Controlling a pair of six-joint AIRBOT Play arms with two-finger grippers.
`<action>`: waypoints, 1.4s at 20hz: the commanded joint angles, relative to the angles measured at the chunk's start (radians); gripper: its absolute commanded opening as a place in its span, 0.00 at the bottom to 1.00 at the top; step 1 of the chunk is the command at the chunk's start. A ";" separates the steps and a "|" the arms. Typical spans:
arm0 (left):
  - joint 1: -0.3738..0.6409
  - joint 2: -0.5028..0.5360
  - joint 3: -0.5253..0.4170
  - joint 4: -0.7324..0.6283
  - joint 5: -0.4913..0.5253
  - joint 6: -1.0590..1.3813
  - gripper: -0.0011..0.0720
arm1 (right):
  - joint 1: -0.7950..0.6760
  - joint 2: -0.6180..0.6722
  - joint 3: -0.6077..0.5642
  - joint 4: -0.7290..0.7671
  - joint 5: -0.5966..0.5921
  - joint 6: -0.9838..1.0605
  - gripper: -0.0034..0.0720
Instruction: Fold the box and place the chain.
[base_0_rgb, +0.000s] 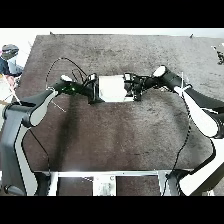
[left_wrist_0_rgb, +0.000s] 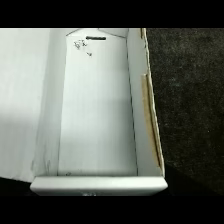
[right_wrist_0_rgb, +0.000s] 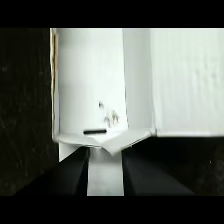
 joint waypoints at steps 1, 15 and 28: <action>0.000 0.000 0.000 0.000 0.000 0.000 0.58 | 0.003 -0.010 0.000 0.079 -0.006 0.000 0.34; 0.000 0.000 0.000 0.000 0.000 0.000 0.58 | 0.007 -0.047 0.000 0.171 0.030 -0.060 0.35; 0.000 0.000 0.000 0.000 0.000 0.000 0.57 | 0.005 -0.043 0.000 0.142 0.023 -0.019 0.72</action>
